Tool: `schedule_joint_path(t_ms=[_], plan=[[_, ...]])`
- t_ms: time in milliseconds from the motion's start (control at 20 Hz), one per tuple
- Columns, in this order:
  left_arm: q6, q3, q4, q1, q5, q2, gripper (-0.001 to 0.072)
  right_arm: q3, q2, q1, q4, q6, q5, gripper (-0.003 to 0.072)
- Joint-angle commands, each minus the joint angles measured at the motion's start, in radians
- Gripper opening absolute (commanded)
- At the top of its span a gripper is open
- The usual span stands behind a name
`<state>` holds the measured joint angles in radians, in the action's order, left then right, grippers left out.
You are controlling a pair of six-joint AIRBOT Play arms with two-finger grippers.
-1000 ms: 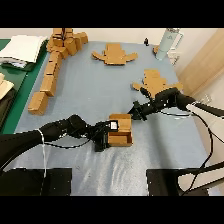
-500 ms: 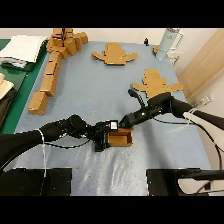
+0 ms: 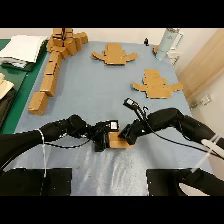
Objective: Fold the box.
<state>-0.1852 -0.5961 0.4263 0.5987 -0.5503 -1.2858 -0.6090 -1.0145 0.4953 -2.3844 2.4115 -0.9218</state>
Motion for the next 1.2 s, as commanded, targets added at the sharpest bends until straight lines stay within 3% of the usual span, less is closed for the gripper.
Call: schedule_joint_path(t_ms=[0,200,300,350,400,450,600,700,750,1150], plan=[[0.000,0.000,0.000,0.000,0.000,-0.001,0.0482,0.058,0.121,0.112,0.215,-0.011,0.177,0.0003],[0.000,0.000,0.000,0.000,0.000,-0.001,0.0481,0.151,0.241,0.246,0.371,-0.011,0.326,0.0003],[0.000,0.000,0.000,0.000,0.000,-0.001,0.0482,0.164,0.246,0.280,0.441,-0.010,0.343,0.0019],[0.000,0.000,0.000,0.000,0.000,-0.001,0.0482,0.164,0.244,0.281,0.465,-0.010,0.343,0.0126],[0.000,0.000,0.000,0.000,0.000,-0.001,0.0482,0.164,0.243,0.281,0.489,-0.010,0.343,0.0287],[0.000,0.000,0.000,0.000,0.000,-0.001,0.0482,0.163,0.243,0.281,0.497,-0.008,0.343,0.0365],[0.000,0.000,0.000,0.000,0.000,-0.001,0.0482,0.163,0.243,0.282,0.496,0.016,0.338,0.0388],[0.000,0.000,0.000,0.000,0.000,-0.001,0.0482,0.162,0.243,0.294,0.494,0.036,0.335,0.0623],[0.000,0.000,0.000,0.000,0.000,-0.001,0.0482,0.162,0.243,0.310,0.494,0.053,0.335,0.0676],[0.000,0.000,0.000,0.000,0.000,-0.001,0.0482,0.163,0.241,0.348,0.528,0.204,0.403,0.0672]])
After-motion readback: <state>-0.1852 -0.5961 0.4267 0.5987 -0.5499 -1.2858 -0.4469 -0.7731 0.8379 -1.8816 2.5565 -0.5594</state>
